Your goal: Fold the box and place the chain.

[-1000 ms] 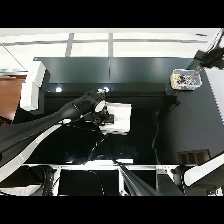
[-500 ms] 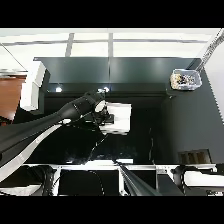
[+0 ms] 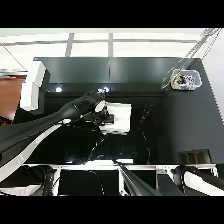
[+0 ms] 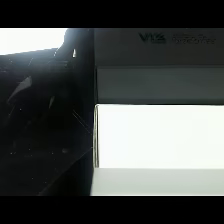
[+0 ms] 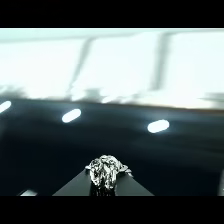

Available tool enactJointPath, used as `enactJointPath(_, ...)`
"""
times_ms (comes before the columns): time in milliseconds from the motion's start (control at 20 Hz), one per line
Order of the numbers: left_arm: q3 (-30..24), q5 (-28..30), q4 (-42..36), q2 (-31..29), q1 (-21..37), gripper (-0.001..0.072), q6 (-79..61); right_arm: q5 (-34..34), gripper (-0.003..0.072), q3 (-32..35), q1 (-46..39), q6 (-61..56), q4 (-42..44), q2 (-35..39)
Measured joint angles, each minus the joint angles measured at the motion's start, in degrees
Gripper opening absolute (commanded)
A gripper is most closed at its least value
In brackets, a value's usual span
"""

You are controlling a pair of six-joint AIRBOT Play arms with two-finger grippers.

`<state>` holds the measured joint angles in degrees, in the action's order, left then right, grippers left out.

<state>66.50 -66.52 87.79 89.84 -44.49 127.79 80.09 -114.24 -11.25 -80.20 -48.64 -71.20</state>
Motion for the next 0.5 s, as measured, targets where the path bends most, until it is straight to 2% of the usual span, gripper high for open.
enactJointPath(250,0.0,0.0,0.0,0.0,0.0,0.0028,0.0,8.3,0.0019,4.6,3.2,3.6,9.6,1.6)
enactJointPath(500,0.0,0.0,0.0,0.0,0.0,0.0028,0.0,12.9,0.0019,12.3,10.9,6.4,11.5,2.0)
